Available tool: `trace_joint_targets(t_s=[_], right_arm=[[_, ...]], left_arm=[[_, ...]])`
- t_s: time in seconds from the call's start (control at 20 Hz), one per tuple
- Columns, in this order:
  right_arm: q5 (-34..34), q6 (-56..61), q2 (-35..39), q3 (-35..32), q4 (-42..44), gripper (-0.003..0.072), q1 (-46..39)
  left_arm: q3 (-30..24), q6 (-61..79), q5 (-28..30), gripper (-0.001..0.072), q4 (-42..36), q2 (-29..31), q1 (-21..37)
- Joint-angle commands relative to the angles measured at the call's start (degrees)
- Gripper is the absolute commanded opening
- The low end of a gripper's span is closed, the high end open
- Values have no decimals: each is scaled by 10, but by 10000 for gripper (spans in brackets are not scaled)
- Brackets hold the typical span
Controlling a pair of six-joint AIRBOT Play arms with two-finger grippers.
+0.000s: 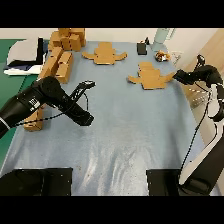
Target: Fold the box.
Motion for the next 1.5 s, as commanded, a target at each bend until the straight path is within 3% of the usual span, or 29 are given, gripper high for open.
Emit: trace_joint_targets(t_s=[0.0,0.15,0.35,0.45,0.55,0.6,0.85,1.1,1.25,1.45], right_arm=[[9,-7,-4,17,4,437,10],[31,-12,-4,27,4,430,21],[37,-11,-8,27,4,366,22],[27,-12,-7,28,5,235,23],[5,-16,-7,28,6,50,23],[-13,-16,-6,28,8,5,24],[-76,-15,37,22,10,2,39],[-137,32,140,-24,-83,1,65],[-161,60,213,-115,-97,0,75],[-134,90,339,-315,-130,0,102]], left_arm=[[0,0,0,14,0,0,0],[0,0,0,14,0,0,0],[0,0,0,14,0,0,0],[0,0,0,14,0,0,0],[0,0,0,14,0,0,0],[0,0,0,14,0,0,0],[0,0,0,14,0,0,0],[0,0,0,14,0,0,0],[0,0,0,14,0,0,0],[0,0,0,14,0,0,0]])
